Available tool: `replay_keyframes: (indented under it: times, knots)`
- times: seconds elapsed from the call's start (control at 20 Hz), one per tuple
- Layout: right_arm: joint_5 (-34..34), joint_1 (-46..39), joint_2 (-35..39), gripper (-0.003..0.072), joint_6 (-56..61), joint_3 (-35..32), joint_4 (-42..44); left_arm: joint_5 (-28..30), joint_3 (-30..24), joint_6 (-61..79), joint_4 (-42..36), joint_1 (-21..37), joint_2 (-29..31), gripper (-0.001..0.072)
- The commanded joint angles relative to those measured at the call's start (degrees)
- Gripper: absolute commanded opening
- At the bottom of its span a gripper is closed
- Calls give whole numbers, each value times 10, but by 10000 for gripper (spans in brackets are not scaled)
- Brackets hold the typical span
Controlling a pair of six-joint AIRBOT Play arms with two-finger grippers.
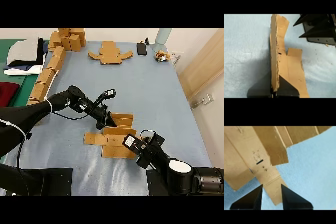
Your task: Fold the box.
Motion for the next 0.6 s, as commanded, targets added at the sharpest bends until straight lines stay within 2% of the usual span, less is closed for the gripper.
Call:
replay_keyframes:
  times: [0.0,0.25,0.4,0.55]
  knots:
    - [-1,0,0,361,4,0,2,28,3,-3,5,0,0,15]
    - [-2,0,0,361,4,0,2,43,27,15,15,3,4,15]
    - [-5,0,0,361,10,0,2,51,26,2,62,4,22,15]
    - [-6,0,0,361,13,0,2,59,15,-2,56,3,28,15]
